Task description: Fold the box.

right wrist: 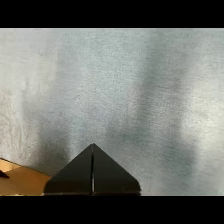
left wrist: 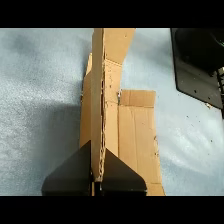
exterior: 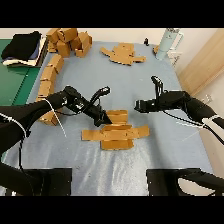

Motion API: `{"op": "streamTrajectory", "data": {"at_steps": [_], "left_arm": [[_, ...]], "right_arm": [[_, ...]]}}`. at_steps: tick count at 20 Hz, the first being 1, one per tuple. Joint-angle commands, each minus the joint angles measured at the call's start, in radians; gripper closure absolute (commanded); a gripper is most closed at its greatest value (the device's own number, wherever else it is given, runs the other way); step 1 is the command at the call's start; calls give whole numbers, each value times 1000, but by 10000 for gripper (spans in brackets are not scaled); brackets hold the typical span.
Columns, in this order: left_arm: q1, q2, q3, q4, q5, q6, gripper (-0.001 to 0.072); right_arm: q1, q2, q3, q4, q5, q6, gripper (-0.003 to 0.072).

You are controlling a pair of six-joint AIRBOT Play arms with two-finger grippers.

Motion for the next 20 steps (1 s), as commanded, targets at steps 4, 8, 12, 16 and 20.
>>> {"op": "streamTrajectory", "data": {"at_steps": [4,8,12,16,20], "left_arm": [[2,-1,0,5,-6,0,695],[2,-1,0,5,-5,0,696],[2,-1,0,5,-5,0,695],[2,-1,0,5,-5,0,695],[2,-1,0,5,-5,0,695]], "right_arm": [[10,2,1,-56,-68,0,683],[101,47,0,-233,-129,52,684],[259,193,-5,-563,-212,275,684],[459,351,-103,-630,-241,311,684],[719,439,-264,-622,-202,74,534]]}}
